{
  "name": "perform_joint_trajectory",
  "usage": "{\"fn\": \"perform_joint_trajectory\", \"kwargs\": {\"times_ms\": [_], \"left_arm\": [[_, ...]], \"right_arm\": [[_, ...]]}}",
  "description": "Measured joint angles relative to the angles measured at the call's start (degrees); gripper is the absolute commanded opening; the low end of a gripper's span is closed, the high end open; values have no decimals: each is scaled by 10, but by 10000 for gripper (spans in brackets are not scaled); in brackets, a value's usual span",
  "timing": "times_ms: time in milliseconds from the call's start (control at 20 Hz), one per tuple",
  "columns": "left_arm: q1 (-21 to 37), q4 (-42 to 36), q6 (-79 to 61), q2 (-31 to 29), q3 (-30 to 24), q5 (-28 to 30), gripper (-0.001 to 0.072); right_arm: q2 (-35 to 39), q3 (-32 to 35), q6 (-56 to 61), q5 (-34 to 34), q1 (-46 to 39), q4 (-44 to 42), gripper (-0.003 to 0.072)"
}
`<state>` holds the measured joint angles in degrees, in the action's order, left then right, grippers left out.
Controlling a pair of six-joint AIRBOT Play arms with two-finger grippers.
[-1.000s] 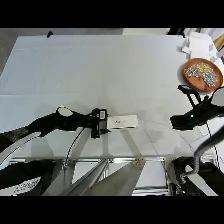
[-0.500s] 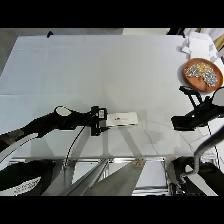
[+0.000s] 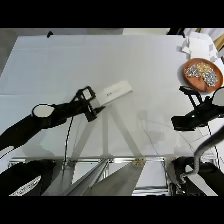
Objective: Fold the box and place the chain.
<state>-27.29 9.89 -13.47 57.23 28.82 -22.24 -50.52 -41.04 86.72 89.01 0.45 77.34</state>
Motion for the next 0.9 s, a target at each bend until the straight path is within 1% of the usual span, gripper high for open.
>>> {"fn": "perform_joint_trajectory", "kwargs": {"times_ms": [100,200,350,500,600,700,800,900], "left_arm": [[41,10,52,-34,0,22,6],[93,37,118,-60,0,35,6],[186,115,247,-83,0,40,5],[286,239,382,-92,0,1,6],[353,342,469,-94,-1,-42,6],[406,434,544,-90,-1,-82,6],[441,499,607,-80,-3,-113,6],[460,537,644,-67,-4,-138,6]], "right_arm": [[0,0,0,0,0,0,15],[0,0,0,0,0,0,15],[0,0,0,0,0,0,15],[0,0,0,0,0,0,15],[0,0,-1,0,0,0,15],[0,0,-1,0,0,0,15],[0,0,-1,0,0,0,15],[0,0,-1,0,0,0,15]]}}
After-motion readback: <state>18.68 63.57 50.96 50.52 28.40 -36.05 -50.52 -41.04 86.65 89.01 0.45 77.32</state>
